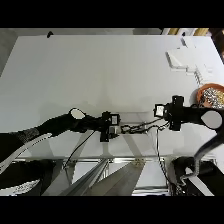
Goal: Fold the box and place the chain.
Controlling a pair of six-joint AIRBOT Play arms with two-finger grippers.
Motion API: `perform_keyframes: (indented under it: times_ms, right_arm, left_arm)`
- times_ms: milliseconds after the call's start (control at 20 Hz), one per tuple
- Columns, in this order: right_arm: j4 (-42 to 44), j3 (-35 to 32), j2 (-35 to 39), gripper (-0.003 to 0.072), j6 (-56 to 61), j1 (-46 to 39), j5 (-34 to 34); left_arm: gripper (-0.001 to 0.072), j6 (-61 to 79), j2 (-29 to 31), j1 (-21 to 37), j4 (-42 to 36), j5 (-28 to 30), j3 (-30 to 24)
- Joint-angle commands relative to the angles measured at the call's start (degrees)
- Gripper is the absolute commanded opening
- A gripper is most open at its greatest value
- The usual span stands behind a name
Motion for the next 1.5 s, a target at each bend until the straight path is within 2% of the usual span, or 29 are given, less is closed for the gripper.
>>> perform_keyframes:
  times_ms: [0, 300, 700, 800, 1050, 1200, 1450]
  right_arm:
    - [-3.37, 0.09, -7.78, 0.0226, -4.26, -2.03, 0.68]
    - [-2.99, 0.09, -15.63, 0.0222, -12.37, -2.03, 0.24]
    - [1.97, 0.07, -19.06, 0.0213, -16.11, -2.05, -3.74]
    - [2.19, 0.07, -19.52, 0.0085, -17.00, -2.05, -2.89]
    - [2.12, 0.04, -19.50, 0.0074, -17.03, -2.05, 0.70]
    - [2.14, 0.04, -19.28, 0.0017, -16.98, -2.05, 1.62]
    - [4.50, 0.04, -9.92, 0.0016, -16.39, -2.03, 4.22]
  left_arm:
    - [0.0274, 0.02, 0.04, 0.02, 0.00, 0.00, -0.02]
    - [0.0274, 0.00, 0.04, 0.02, 0.00, 0.02, -0.02]
    - [0.0274, 0.00, 0.04, 0.02, 0.00, 0.00, -0.02]
    - [0.0274, 0.00, 0.04, 0.02, 0.00, 0.00, -0.02]
    - [0.0274, 0.02, 0.04, 0.02, 0.00, 0.00, -0.02]
    - [0.0274, 0.02, 0.04, 0.02, 0.00, 0.00, -0.02]
    - [0.0274, 0.02, 0.04, 0.02, 0.00, -0.02, -0.02]
